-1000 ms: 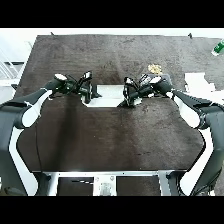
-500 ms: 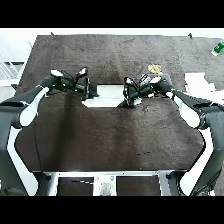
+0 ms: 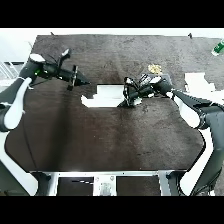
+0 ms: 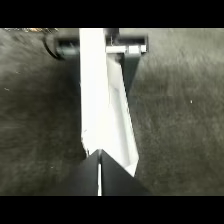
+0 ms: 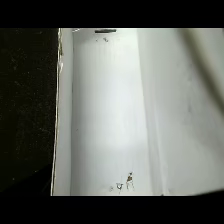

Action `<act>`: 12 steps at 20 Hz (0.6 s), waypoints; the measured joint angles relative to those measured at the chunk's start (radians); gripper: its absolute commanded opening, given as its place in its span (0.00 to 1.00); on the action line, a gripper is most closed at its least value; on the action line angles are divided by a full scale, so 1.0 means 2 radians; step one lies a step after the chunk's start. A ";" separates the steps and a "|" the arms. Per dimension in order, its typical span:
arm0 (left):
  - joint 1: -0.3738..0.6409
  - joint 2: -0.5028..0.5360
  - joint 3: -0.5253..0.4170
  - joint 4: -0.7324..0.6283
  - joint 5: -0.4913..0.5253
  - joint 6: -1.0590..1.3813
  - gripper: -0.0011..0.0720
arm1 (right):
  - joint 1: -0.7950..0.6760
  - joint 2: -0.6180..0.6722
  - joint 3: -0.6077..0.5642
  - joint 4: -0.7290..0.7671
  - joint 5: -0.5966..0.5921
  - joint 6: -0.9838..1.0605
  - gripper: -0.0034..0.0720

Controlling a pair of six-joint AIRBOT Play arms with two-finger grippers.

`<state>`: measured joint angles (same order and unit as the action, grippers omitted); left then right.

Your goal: Fold the box and place the chain.

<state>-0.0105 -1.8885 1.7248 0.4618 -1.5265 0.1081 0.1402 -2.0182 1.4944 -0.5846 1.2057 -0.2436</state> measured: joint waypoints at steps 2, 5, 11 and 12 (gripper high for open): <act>-0.001 0.047 -0.035 0.005 0.028 -0.005 0.03 | 0.000 0.000 0.000 0.000 0.000 0.000 0.68; -0.010 0.117 -0.117 0.011 0.093 0.012 0.03 | 0.000 0.000 0.000 0.000 0.000 0.000 0.68; -0.066 0.191 -0.276 0.010 0.249 0.057 0.03 | 0.000 0.000 0.000 0.000 0.000 0.000 0.68; -0.077 0.192 -0.291 0.002 0.265 0.060 0.03 | 0.000 0.000 0.000 0.000 0.000 0.000 0.68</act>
